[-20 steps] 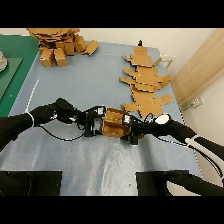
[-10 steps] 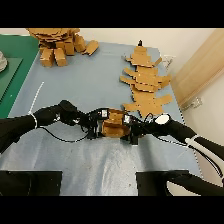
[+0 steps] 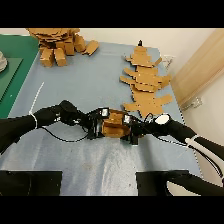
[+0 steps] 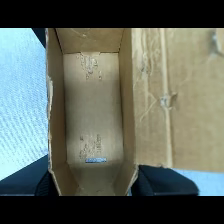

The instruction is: Fold the box.

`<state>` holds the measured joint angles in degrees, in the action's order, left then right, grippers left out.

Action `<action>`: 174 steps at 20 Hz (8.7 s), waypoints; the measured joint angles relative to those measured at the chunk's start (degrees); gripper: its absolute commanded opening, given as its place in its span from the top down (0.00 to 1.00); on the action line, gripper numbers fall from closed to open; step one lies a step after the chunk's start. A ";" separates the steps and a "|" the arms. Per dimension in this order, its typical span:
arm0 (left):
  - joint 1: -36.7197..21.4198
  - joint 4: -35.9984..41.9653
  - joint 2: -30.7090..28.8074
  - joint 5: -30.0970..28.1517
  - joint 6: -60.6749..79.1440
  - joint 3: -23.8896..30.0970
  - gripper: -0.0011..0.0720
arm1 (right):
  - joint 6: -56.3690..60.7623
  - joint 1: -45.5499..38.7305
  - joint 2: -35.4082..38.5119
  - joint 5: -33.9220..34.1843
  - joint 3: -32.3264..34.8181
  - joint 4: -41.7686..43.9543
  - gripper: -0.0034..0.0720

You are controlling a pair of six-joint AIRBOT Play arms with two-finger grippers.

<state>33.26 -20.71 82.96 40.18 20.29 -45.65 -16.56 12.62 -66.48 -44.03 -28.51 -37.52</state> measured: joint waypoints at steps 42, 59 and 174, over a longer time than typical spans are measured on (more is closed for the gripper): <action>-0.02 -3.48 0.00 2.56 -1.97 0.00 0.44 | -1.95 1.40 0.00 -1.31 0.00 2.78 0.26; -0.02 -3.34 -0.26 2.40 -1.90 0.00 0.44 | -1.95 1.40 0.00 -1.27 0.00 2.84 0.24; -5.33 -6.45 -10.36 1.36 1.01 12.94 0.44 | 77.02 11.67 12.46 1.27 -0.17 16.92 0.95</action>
<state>27.92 -27.16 72.60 41.54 21.30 -32.71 60.47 24.29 -54.02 -42.76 -28.69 -20.60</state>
